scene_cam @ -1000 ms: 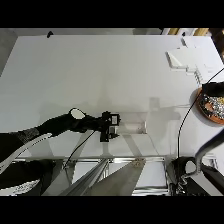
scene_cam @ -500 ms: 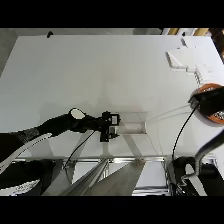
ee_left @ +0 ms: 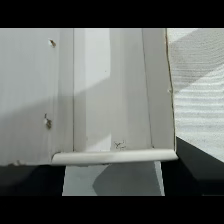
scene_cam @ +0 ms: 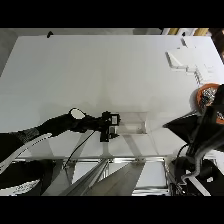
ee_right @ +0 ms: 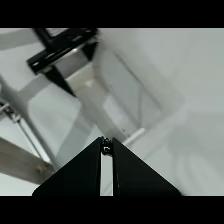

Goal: Fold the box and place the chain.

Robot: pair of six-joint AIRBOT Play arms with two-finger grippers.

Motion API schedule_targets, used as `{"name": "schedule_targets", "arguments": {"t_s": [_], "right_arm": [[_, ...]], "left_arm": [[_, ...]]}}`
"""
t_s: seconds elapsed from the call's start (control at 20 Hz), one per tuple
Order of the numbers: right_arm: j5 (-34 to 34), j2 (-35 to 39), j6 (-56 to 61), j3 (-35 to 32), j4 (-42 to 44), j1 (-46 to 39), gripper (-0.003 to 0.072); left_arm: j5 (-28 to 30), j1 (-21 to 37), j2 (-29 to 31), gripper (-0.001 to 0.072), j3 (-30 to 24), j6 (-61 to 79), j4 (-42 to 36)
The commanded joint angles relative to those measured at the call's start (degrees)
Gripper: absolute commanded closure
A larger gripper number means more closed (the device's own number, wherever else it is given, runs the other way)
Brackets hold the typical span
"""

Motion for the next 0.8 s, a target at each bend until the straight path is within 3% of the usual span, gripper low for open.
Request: {"name": "schedule_targets", "arguments": {"t_s": [0.0, 0.3, 0.75], "right_arm": [[-5.9, -1.1, -9.0, -6.6, 3.5, 5.1, 0.0669], [-17.2, -9.7, -20.5, -16.8, 8.0, 5.7, 0.067], [-29.1, -25.5, -24.7, -17.1, 9.2, 5.7, 0.0669]], "left_arm": [[0.0, 0.0, 0.0, 0.0435, 0.0, 0.0, 0.0], [0.0, 0.0, 0.0, 0.0435, 0.0, 0.0, 0.0], [0.0, 0.0, 0.0, 0.0435, 0.0, 0.0, 0.0]]}}
